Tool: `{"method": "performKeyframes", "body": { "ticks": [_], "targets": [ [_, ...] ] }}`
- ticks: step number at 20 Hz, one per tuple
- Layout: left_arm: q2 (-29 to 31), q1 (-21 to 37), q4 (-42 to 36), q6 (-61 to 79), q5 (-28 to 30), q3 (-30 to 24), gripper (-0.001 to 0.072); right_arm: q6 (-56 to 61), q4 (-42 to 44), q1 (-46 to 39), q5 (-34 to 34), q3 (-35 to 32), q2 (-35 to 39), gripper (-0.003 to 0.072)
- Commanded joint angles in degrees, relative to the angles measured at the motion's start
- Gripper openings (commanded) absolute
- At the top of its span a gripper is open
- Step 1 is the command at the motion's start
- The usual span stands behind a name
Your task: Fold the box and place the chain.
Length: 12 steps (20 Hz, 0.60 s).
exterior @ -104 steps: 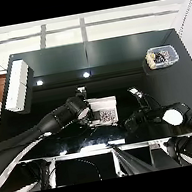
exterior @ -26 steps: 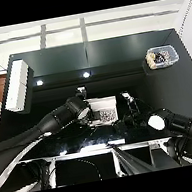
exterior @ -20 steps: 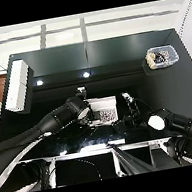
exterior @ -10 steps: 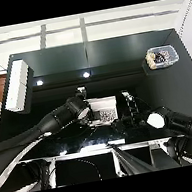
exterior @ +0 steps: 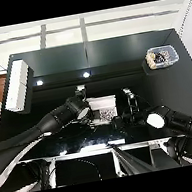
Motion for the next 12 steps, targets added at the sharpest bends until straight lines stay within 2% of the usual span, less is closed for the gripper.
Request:
{"method": "performKeyframes", "body": {
  "ticks": [1, 12],
  "targets": [
    [0.0, 0.0, 0.0, 0.1, -0.3, 0.0, 0.0032, 3.8, -3.3, 0.0, -0.5, 0.1, 0.0, 0.0338],
    [0.0, 0.0, 0.0, 0.1, 0.1, 0.0, 0.0032, 4.9, -3.2, 0.0, -1.2, 0.1, 0.0, 0.0338]
  ]
}}
